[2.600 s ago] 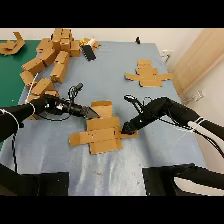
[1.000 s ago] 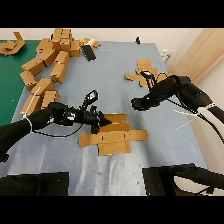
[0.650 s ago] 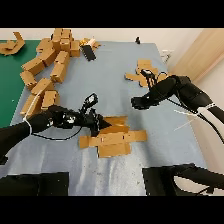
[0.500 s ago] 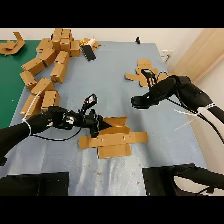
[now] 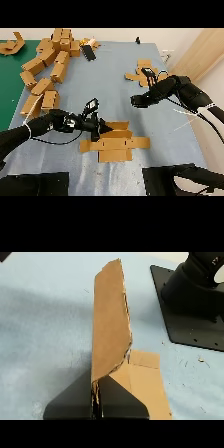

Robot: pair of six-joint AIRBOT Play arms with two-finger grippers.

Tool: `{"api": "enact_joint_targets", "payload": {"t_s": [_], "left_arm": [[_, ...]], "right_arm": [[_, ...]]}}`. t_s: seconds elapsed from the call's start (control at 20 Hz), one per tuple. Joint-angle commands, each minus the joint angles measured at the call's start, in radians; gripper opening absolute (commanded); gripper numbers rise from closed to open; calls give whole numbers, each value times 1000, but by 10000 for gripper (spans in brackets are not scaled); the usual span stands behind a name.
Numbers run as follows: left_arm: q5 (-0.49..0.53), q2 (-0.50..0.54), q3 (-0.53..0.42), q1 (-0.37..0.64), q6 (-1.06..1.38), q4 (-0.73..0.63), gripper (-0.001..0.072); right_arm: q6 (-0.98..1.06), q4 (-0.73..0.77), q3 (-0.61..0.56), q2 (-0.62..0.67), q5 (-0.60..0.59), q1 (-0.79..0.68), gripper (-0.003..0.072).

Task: Fold the box.

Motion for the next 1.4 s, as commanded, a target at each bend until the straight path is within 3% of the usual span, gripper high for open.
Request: {"api": "enact_joint_targets", "payload": {"t_s": [0.0, 0.15, 0.45, 0.9, 1.05, 1.35], "left_arm": [[85, 26, 0, -4, 91, -100, 15], [118, 17, 4, 6, 207, -216, 15], [139, -10, 6, 2, 271, -115, 15], [123, -9, -8, -8, 248, -92, 15], [121, -9, -11, -8, 168, -1, 15], [118, -8, -13, -6, 161, 0, 15]], "right_arm": [[0, -6, 0, 0, 7, 0, 1], [1, 0, 0, -1, 26, 0, 1], [0, 37, 0, -47, 34, 1, 2], [0, 65, 0, -75, 34, 1, 1], [0, 65, 0, -75, 34, 1, 2], [0, 70, 0, -75, 34, 1, 2]]}}
